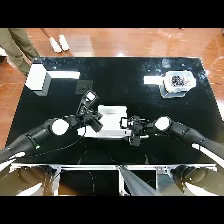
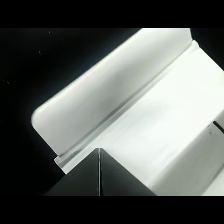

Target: Fold the box and place the chain.

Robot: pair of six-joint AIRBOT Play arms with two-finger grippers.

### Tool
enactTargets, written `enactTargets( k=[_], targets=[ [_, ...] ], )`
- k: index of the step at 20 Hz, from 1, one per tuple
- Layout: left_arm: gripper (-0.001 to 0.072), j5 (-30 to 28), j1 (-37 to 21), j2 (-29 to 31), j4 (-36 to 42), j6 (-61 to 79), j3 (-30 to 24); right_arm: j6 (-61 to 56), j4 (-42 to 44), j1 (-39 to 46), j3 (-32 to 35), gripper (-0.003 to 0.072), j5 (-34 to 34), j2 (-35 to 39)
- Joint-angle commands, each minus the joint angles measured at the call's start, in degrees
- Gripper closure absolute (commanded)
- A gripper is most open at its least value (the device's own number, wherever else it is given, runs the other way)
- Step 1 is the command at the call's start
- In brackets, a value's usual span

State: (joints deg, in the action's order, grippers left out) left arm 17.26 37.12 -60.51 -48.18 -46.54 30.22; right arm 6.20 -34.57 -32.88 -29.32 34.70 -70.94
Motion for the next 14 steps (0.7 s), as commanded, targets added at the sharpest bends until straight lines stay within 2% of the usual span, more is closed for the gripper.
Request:
enactTargets(
  k=[1,6,9,11,14],
  targets=[
    [0.0692,7.02,-1.16,5.62,-5.38,0.00,0.04,-0.02,0.00,0.00,0.00,0.0354,0.02,0.00],
    [0.0692,29.33,-6.75,16.44,-14.45,0.00,-0.15,0.00,-0.09,0.00,-0.02,0.0354,0.02,0.00],
    [0.0692,38.93,-10.82,21.88,-17.64,0.11,-1.73,0.39,-1.11,-0.02,-0.02,0.0354,1.36,0.00],
    [0.0692,39.76,-12.24,24.00,-17.53,2.29,-4.20,1.16,-1.14,-0.04,-0.02,0.0354,2.29,0.00],
    [0.0689,36.22,-12.26,23.76,-16.76,4.76,-7.21,1.29,-1.27,-0.02,-0.02,0.0354,2.38,0.00]
  ],
)
